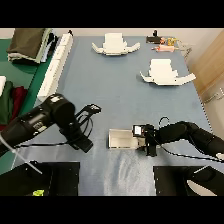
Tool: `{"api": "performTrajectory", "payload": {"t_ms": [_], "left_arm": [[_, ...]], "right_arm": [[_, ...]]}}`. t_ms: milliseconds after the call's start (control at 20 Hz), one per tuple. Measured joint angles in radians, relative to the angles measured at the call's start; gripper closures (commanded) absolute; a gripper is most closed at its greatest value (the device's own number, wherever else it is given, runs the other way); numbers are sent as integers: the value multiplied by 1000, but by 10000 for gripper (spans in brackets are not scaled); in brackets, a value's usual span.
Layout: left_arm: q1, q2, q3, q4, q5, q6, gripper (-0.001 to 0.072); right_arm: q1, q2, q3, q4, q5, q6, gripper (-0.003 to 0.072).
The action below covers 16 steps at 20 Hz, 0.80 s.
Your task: Fold the box.
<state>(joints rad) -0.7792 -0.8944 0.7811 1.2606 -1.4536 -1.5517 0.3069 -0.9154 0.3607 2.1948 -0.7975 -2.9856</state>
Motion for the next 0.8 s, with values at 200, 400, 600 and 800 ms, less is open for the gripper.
{"api": "performTrajectory", "payload": {"t_ms": [200, 400, 600, 800], "left_arm": [[193, 116, -144, -121, 194, 445, 13], [252, 113, -215, -177, 436, 772, 13], [201, 35, -235, -219, 592, 1011, 12], [106, -53, -251, -298, 692, 1180, 12]], "right_arm": [[0, 0, 0, 0, 0, 0, 247], [0, 0, 0, 0, 0, 0, 247], [0, 0, 0, 0, 0, 0, 247], [0, 0, 0, 0, 0, 0, 247]]}}
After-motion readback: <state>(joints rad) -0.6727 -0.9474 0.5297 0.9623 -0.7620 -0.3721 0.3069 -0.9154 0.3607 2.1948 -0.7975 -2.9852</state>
